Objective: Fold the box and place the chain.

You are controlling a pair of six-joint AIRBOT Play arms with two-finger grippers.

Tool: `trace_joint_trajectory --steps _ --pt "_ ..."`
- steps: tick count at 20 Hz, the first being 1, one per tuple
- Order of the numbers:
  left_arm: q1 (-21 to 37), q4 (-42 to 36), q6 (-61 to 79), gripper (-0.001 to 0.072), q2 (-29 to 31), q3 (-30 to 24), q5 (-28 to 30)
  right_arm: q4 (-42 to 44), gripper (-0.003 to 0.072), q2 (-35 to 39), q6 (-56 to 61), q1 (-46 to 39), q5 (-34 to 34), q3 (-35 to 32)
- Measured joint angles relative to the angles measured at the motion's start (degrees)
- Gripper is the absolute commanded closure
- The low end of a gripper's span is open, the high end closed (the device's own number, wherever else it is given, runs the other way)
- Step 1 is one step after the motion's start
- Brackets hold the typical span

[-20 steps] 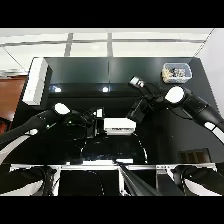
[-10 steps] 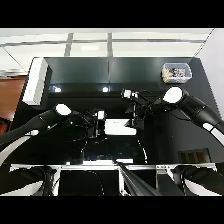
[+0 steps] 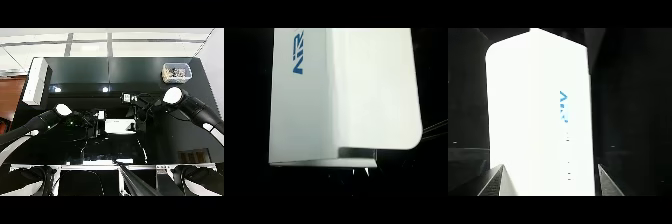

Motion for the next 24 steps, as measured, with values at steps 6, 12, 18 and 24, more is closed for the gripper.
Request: trace_joint_trajectory --steps 6,12,18,24 --pt "0.0 0.0 -0.1 0.0312 0.0 0.0 0.1 -1.0 0.0393 -0.3 1.4 0.0 -1.1 0.0" --pt "0.0 0.0 0.0 0.0312 0.0 0.0 0.2 -1.2 0.0389 -0.4 2.6 0.0 -1.5 -1.2" --pt "0.0 0.0 -0.1 0.0312 0.0 0.0 0.3 -1.0 0.0377 -0.4 2.8 0.0 -1.6 -2.3" --pt "0.0 0.1 -0.1 0.0312 0.0 0.0 0.4 -1.6 0.0301 -0.4 3.0 0.2 -0.8 -2.5"
